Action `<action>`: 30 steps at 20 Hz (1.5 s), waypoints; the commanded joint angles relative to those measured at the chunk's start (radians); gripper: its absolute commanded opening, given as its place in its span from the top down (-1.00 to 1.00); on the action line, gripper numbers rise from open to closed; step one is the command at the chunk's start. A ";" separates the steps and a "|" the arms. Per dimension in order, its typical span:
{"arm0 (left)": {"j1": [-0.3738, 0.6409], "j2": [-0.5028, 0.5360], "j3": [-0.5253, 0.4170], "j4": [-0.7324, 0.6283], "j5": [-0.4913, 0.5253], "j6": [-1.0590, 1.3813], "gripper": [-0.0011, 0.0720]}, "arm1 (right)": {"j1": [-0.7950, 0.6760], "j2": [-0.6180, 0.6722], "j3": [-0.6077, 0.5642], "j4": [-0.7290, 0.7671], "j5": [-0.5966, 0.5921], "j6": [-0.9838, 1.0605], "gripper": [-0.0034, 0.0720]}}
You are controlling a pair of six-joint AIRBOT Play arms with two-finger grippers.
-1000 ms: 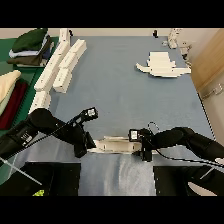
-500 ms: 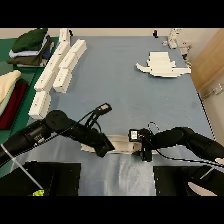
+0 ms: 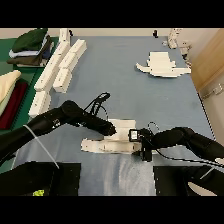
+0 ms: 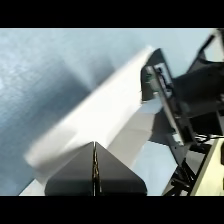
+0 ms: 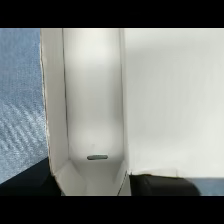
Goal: Fold the box.
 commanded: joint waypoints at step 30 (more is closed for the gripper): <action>-0.238 0.503 -0.103 0.541 -0.240 0.258 0.93 | 0.000 0.000 0.000 0.000 0.000 0.000 -0.48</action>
